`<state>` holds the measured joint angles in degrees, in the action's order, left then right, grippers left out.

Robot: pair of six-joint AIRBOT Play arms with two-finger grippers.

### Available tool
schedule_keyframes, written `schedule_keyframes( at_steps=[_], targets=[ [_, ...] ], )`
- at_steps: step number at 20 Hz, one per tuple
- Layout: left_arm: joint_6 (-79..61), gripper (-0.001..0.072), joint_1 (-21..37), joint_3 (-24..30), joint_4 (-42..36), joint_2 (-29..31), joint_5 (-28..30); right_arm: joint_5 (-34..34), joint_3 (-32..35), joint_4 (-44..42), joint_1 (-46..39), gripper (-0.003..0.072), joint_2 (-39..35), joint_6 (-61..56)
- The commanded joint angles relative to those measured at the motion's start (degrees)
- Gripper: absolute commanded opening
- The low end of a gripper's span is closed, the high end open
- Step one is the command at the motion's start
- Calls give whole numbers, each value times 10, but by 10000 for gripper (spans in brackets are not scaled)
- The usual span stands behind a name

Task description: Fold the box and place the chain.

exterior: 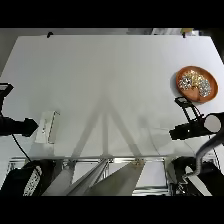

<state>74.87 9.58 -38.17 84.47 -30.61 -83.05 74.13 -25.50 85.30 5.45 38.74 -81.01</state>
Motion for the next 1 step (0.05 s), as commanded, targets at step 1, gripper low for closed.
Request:
schedule_keyframes(
  at_steps=[1],
  targets=[
    [0, 698, 0, 0, -2, 1, 14, 0, 0, 0, 0, 15, 0, 0]
  ],
)
